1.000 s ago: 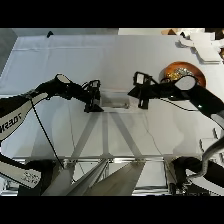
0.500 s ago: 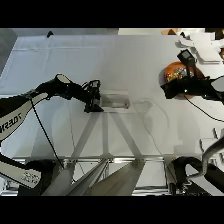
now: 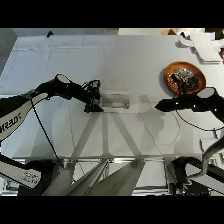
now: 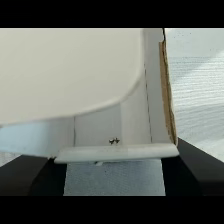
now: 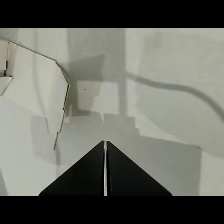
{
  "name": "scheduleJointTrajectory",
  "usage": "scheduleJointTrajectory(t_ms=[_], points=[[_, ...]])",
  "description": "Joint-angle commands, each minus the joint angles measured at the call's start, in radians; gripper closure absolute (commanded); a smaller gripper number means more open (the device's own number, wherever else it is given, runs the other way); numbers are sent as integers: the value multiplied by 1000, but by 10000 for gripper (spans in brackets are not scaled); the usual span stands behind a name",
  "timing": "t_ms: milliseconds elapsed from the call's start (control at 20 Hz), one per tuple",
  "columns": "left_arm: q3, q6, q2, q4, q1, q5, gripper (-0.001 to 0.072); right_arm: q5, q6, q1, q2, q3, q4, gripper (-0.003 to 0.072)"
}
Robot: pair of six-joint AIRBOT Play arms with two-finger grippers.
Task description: Fold the box and place the chain.
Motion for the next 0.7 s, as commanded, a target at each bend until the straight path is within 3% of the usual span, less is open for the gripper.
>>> scheduleJointTrajectory(t_ms=[0, 250, 650], points=[[0, 0, 0, 0, 0, 0, 452, -17, 10, 47, -64, -6, 95, 681], [0, 0, 0, 0, 0, 0, 452, -116, 36, 148, -66, -6, 167, 683], [0, 0, 0, 0, 0, 0, 452, -103, 58, 176, -69, -6, 218, 683]])
